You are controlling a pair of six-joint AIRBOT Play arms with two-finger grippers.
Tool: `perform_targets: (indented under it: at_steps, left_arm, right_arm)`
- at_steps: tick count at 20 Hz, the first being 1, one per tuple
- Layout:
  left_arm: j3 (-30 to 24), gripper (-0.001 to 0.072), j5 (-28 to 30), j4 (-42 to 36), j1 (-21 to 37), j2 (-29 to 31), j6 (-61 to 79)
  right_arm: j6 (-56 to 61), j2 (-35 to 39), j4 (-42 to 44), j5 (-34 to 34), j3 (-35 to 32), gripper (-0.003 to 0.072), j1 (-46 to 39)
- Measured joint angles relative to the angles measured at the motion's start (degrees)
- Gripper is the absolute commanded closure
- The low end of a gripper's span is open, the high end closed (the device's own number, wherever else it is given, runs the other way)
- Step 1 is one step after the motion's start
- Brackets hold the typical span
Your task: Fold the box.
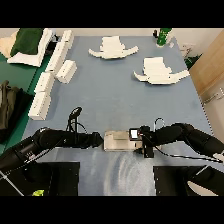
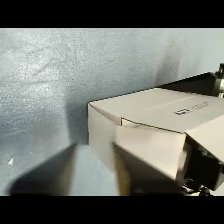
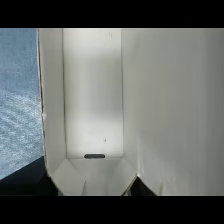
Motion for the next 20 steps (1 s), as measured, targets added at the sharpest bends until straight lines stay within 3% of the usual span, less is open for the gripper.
perform_targets:
  at_steps: [14,15,20]
  left_arm:
    - [0.5,0.0248,3.8,-6.9,-1.2,-1.5,0.3]
    - [0.8,0.0295,4.0,-6.8,-1.9,-2.2,0.2]
    - [4.8,0.0301,4.0,-0.3,-7.3,-8.0,-5.7]
  right_arm:
    - [0.0,0.0,0.0,0.0,0.0,0.023,0.0]
    - [0.0,0.0,0.0,0.0,0.0,0.023,0.0]
    - [0.0,0.0,0.0,0.0,0.0,0.023,0.0]
